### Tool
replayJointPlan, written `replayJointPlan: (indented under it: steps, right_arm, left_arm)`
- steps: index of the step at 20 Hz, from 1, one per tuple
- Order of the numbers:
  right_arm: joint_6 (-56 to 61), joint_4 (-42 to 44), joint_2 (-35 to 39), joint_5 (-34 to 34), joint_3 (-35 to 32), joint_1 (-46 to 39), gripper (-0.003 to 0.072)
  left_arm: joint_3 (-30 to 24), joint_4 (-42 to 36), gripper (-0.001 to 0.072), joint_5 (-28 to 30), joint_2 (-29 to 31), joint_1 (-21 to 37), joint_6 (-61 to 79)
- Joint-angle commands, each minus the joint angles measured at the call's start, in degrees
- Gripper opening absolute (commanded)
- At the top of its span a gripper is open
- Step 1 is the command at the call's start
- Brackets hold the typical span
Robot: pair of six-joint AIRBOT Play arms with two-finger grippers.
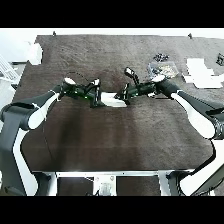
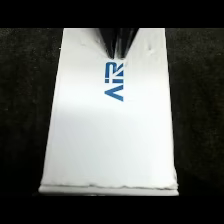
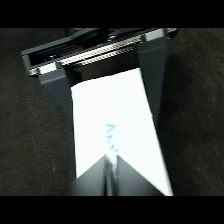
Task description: Fold the box and place the chain.
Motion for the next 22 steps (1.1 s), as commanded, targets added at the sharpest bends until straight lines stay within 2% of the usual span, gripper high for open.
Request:
replayJointPlan:
  steps: [1,7,11,16,22]
  right_arm:
    - [-0.66,4.74,0.68,0.42,0.04,-1.33,0.0015]
    - [-1.33,6.47,5.68,-0.07,0.02,-1.92,0.0014]
    - [-0.98,6.49,5.62,-1.38,-2.08,-1.44,0.0015]
    - [-1.05,5.84,5.05,-9.57,-7.45,-1.11,0.0014]
    - [2.36,-0.11,3.61,-10.08,-7.48,0.22,0.0015]
  left_arm:
    - [0.02,-0.35,0.0416,0.81,-0.04,0.07,-0.22]
    - [0.02,-0.35,0.0417,0.79,-0.04,0.07,-0.22]
    - [0.02,-0.35,0.0417,0.81,-0.04,0.07,-0.22]
    - [0.02,-0.35,0.0416,0.81,-0.04,0.07,-0.22]
    - [0.02,-0.35,0.0417,0.81,-0.04,0.07,-0.22]
